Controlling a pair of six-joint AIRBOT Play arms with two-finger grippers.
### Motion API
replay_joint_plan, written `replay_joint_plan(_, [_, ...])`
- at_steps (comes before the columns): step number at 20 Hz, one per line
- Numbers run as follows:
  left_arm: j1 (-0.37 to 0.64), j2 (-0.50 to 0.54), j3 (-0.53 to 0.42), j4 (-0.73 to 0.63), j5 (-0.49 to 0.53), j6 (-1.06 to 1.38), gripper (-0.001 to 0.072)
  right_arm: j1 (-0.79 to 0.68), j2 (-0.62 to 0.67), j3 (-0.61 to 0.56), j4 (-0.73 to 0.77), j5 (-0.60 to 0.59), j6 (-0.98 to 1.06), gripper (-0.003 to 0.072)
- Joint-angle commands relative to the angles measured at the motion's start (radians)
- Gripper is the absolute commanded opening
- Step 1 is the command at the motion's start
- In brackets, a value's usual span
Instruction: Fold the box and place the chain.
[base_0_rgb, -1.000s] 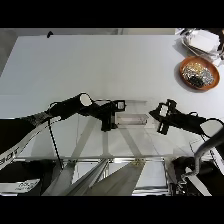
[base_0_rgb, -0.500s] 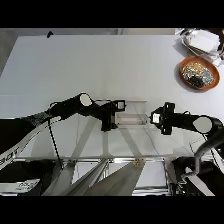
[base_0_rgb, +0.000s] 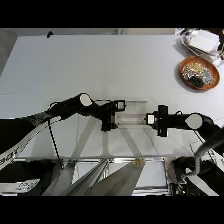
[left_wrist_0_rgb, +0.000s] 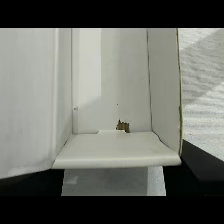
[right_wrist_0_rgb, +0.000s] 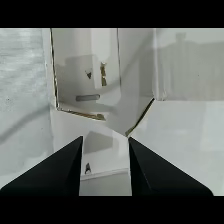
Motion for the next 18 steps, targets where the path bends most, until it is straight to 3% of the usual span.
replay_joint_plan(1, [0.0, 0.001, 0.0, 0.0, 0.0, 0.0, 0.0132, 0.012, -0.02, 0.001, 0.019, -0.019, -0.006, 0.0244])
replay_joint_plan(5, [0.0, 0.001, 0.0, 0.0, 0.0, 0.0, 0.0132, 0.048, -0.02, 0.001, 0.05, -0.028, -0.013, 0.0236])
replay_joint_plan(8, [0.0, 0.001, 0.0, 0.0, 0.0, 0.0, 0.0132, 0.072, -0.02, 0.001, 0.06, -0.035, -0.05, 0.0173])
replay_joint_plan(18, [0.0, 0.001, 0.0, 0.0, 0.0, 0.0, 0.0132, 0.122, -0.02, 0.001, 0.063, -0.08, -0.059, 0.0168])
